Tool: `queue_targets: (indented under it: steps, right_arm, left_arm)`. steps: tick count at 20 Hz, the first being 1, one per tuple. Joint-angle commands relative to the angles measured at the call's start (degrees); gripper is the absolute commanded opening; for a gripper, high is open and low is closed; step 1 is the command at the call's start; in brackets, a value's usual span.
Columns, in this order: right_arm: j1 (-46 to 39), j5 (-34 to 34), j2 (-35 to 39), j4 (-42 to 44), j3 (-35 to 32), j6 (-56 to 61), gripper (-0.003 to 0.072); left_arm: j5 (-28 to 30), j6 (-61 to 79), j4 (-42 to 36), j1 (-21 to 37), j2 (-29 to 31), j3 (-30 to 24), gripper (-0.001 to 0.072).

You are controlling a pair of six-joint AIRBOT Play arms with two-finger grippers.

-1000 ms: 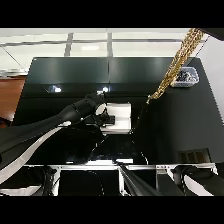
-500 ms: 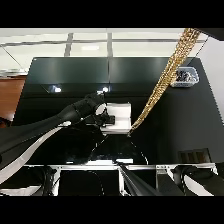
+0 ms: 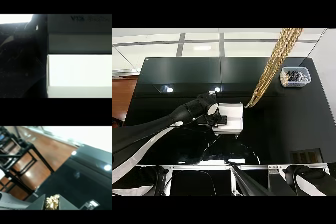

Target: Fold the box and place the chain.

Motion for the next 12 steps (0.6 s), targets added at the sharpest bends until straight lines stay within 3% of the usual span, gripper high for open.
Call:
queue_targets:
  steps: [1,12]
  right_arm:
    - [1.2,-2.2,-0.4,1.5,0.0,-0.3,0.0015]
    - [7.1,-4.9,-2.8,1.5,0.0,-0.3,0.0015]
  left_arm:
    - [0.0,0.0,0.0,0.1,0.0,0.0,0.0028]
    - [0.0,0.0,0.0,0.1,0.0,0.0,0.0028]
